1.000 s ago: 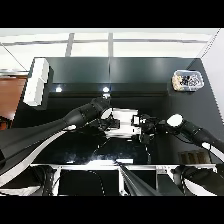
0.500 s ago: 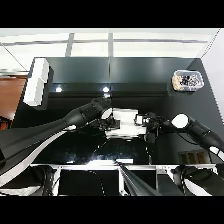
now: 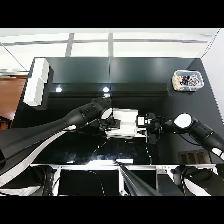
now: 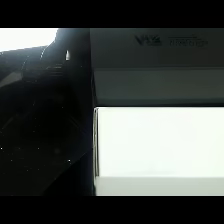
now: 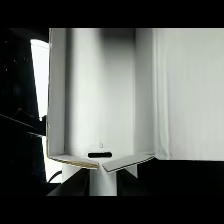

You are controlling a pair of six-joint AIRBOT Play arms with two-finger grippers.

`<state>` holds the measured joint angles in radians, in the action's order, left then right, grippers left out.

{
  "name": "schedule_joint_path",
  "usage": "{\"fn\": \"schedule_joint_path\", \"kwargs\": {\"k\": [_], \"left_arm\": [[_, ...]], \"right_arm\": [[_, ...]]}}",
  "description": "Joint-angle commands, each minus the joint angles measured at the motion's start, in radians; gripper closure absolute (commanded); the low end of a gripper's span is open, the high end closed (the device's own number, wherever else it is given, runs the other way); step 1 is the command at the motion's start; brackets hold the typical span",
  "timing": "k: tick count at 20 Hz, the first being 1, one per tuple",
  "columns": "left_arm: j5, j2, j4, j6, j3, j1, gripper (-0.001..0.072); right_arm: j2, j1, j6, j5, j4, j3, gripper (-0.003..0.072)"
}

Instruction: Fold the box and place the chain.

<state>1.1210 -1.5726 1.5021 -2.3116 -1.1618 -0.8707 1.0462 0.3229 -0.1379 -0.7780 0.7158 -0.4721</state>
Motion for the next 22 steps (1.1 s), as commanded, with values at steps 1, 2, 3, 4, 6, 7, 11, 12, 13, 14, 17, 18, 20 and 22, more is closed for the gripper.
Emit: {"fn": "schedule_joint_path", "kwargs": {"k": [1, 2, 3, 4, 6, 7, 11, 12, 13, 14, 17, 18, 20, 22], "left_arm": [[-0.002, 0.0, 0.0, 0.0, 0.0, 0.0, 0.0682], [-0.002, 0.0, 0.0, 0.0, 0.0, 0.0, 0.0682], [-0.002, 0.0, 0.0, 0.0, 0.0, 0.0, 0.0682], [-0.002, 0.0, 0.0, 0.0, 0.0, 0.0, 0.0682], [-0.002, 0.0, 0.0, 0.0, 0.0, 0.0, 0.0683], [-0.002, 0.0, 0.0, 0.0, 0.0, 0.0, 0.0682], [-0.002, 0.0, 0.0, 0.0, 0.0, 0.0, 0.0682], [-0.002, 0.0, 0.0, 0.0, 0.0, 0.0, 0.0682], [-0.002, 0.0, 0.0, 0.0, 0.0, 0.0, 0.0682], [-0.002, 0.0, 0.0, 0.0, 0.0, 0.0, 0.0682], [-0.002, 0.0, 0.0, 0.0, 0.0, 0.0, 0.0682], [-0.002, 0.0, 0.0, 0.0, 0.0, 0.0, 0.0682], [-0.002, 0.0, 0.0, 0.0, 0.0, 0.0, 0.0682], [-0.002, -0.001, 0.001, 0.0, 0.0, 0.0, 0.0682]], "right_arm": [[-0.001, -0.001, 0.008, -0.005, -0.022, -0.001, 0.0503], [0.0, -0.001, 0.011, -0.005, -0.036, 0.0, 0.0503], [0.0, 0.0, 0.014, -0.005, -0.056, 0.0, 0.0503], [0.002, 0.005, 0.029, -0.003, -0.082, 0.0, 0.0503], [0.019, 0.036, 0.031, 0.002, -0.144, 0.002, 0.0503], [0.034, 0.056, 0.034, 0.018, -0.164, 0.002, 0.0502], [0.054, 0.09, 0.103, 0.108, -0.182, 0.002, 0.0503], [0.054, 0.09, 0.121, 0.107, -0.163, 0.002, 0.0502], [0.054, 0.09, 0.128, 0.1, -0.161, 0.002, 0.0503], [0.054, 0.09, 0.131, 0.101, -0.162, 0.002, 0.0501], [0.054, 0.09, 0.131, 0.11, -0.159, 0.002, 0.0232], [0.054, 0.09, 0.131, 0.109, -0.157, 0.002, 0.0329], [0.054, 0.09, 0.131, 0.113, -0.157, 0.002, 0.0296], [0.052, 0.09, 0.133, 0.109, -0.154, 0.002, 0.0605]]}}
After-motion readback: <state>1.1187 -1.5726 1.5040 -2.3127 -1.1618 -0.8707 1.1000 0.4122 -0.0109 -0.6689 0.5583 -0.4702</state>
